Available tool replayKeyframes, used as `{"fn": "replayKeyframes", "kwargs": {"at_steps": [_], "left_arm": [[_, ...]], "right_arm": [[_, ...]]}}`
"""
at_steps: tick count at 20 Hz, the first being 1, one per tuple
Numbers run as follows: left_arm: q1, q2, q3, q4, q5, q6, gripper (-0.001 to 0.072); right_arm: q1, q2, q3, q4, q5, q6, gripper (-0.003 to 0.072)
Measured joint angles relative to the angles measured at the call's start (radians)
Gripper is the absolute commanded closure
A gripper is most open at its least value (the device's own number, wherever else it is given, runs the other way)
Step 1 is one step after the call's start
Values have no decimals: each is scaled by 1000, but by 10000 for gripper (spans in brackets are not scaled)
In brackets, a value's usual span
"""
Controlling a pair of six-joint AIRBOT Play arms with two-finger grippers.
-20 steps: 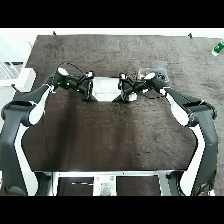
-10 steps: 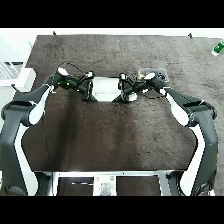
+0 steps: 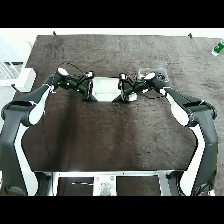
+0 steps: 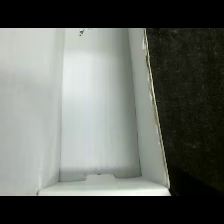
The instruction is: Fold the box and place the chain.
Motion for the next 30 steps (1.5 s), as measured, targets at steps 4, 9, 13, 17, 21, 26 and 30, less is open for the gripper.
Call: {"fn": "replayKeyframes", "kwargs": {"at_steps": [4, 9, 13, 17, 21, 26, 30], "left_arm": [[0, 0, 0, -2, 1, 0, 221], [0, 0, 0, -5, 5, 0, 221], [-1, 0, 0, -8, 11, -1, 221], [0, 0, 0, -10, 11, -1, 221], [0, 0, 0, -10, 14, -1, 221], [0, 0, 0, -10, 13, -1, 221], [0, 0, 0, -10, 13, -1, 221]], "right_arm": [[0, 0, 0, 0, 0, 0, 258], [3, 0, 0, 0, -2, 0, 210], [5, 0, 0, -2, 0, 0, -34], [-5, 6, 0, -3, 19, 13, -34], [-30, 34, 0, -45, 37, 63, -34], [-74, 78, 0, -81, 66, 124, -34], [-121, 127, 0, -87, 112, 192, -34]]}}
